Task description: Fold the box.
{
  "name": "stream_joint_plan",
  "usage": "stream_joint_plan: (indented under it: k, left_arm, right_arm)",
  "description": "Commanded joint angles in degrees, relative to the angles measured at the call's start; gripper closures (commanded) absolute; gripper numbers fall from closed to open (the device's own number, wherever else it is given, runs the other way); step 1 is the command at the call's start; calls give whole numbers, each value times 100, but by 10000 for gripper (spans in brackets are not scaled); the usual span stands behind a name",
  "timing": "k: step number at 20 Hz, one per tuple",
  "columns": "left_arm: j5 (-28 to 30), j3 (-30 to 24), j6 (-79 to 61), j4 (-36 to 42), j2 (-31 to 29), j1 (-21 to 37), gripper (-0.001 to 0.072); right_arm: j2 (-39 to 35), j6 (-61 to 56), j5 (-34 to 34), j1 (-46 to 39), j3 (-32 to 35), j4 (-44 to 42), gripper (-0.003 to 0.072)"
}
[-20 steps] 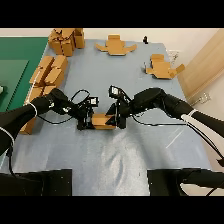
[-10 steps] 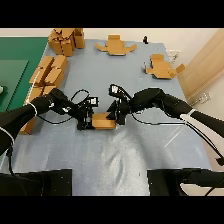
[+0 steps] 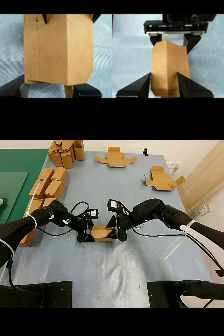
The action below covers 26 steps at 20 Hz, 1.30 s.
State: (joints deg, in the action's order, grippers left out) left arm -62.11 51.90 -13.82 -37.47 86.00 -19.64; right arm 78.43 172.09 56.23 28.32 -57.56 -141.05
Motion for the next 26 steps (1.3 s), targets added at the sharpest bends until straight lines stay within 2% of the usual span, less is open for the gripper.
stream_joint_plan:
  k: [1, 3, 6, 8, 14, 17, 19, 20, 26]
  left_arm:
    - [-7, -2, -4, 2, 4, -2, 600]
    - [-7, -2, -4, 2, 4, -2, 600]
    - [-9, -2, -4, 2, 4, -2, 600]
    - [-11, -2, -2, 2, 4, -2, 600]
    - [-7, -2, -2, 2, 4, -2, 600]
    - [-7, -2, -2, 2, 4, -2, 600]
    - [-11, -2, -2, 4, 4, -2, 600]
    - [-28, -2, -2, 0, 4, -2, 600]
    - [-96, -2, -2, 0, 4, -2, 600]
  right_arm:
    - [92, -63, -308, 2, -11, 227, 178]
    - [149, -63, -476, 17, -13, 227, 241]
    - [151, -63, -662, 140, -28, 271, 243]
    - [151, -61, -693, 181, -55, 339, 280]
    - [149, -33, -529, 249, -107, 570, 275]
    - [149, -15, -546, 468, -175, 1113, 283]
    - [149, -17, -553, 518, -203, 1180, 477]
    - [146, -17, -520, 520, -238, 1180, 535]
    - [94, -22, -109, 527, -516, 1161, 535]
